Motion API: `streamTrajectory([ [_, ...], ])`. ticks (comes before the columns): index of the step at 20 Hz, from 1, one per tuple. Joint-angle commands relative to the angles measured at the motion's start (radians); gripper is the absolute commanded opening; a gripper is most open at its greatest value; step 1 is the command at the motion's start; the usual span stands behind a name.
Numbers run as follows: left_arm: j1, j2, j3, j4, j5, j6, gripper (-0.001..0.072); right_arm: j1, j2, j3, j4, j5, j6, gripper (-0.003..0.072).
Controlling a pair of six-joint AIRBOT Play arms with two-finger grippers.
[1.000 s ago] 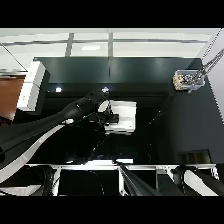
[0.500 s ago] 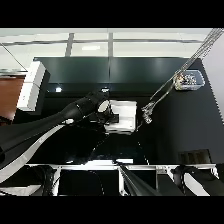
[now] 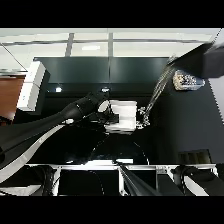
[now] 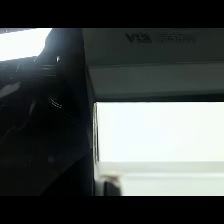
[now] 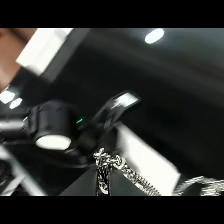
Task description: Fold the box and place the chain.
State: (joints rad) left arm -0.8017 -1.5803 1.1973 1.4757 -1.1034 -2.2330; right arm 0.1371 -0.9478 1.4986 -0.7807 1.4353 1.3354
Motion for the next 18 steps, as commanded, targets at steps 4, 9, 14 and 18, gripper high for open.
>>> streamTrajectory([
  [4, 0.0, -0.001, 0.0, 0.0, 0.0, 0.0, 0.0031, 0.125, 0.0, -0.32, 0.093, -0.144, -0.02, 0.0012],
  [9, 0.0, -0.001, 0.0, 0.0, 0.0, 0.0, 0.003, 0.169, -0.014, -0.606, 0.094, -0.37, -0.019, 0.0013],
  [14, 0.0, -0.001, 0.0, 0.001, 0.0, 0.0, 0.003, 0.191, -0.046, -0.78, 0.095, -0.46, -0.021, 0.0015],
  [18, 0.0, -0.001, 0.0, 0.001, 0.001, 0.0, 0.003, 0.171, -0.046, -0.783, 0.082, -0.467, -0.02, 0.0374],
])
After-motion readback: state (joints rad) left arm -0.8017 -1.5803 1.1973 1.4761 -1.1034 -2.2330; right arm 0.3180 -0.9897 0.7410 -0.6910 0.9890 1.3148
